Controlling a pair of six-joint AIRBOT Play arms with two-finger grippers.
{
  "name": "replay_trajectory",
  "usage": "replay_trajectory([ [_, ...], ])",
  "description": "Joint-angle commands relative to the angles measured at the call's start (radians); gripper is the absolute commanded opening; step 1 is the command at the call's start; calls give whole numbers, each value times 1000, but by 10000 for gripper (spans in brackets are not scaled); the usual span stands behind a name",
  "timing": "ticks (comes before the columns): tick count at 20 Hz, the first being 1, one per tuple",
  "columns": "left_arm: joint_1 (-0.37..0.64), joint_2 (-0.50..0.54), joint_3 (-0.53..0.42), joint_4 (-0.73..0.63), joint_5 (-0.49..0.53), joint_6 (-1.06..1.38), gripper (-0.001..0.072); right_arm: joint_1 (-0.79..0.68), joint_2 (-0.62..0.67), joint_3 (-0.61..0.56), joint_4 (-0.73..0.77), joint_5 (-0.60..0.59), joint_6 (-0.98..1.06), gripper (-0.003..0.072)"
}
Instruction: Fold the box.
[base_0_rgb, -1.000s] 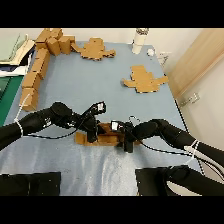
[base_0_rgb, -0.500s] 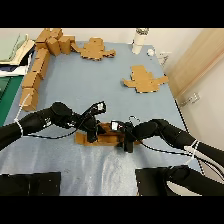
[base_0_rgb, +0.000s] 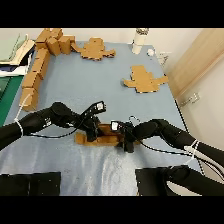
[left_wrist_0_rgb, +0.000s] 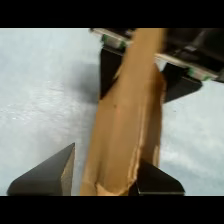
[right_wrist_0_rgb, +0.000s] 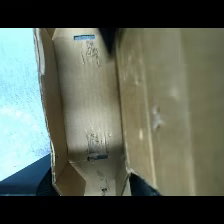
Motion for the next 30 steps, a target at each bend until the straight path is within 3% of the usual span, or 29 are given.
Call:
replay_trajectory([
  [1,18,3,3,-10,11,-32,399,0,0,0,1,1,0,529],
  [7,52,59,3,91,12,-144,400,0,0,0,1,1,0,548],
  [9,73,92,3,129,10,-205,400,0,0,0,1,2,0,633],
  [12,97,115,3,187,-20,-270,400,0,0,0,1,2,0,632],
  [18,103,117,3,295,-79,-350,399,0,0,0,1,2,0,562],
  [24,116,157,3,446,-84,-466,399,0,0,0,1,2,0,561],
  [30,186,167,3,449,-175,-609,398,0,0,0,-3,-6,-1,562],
])
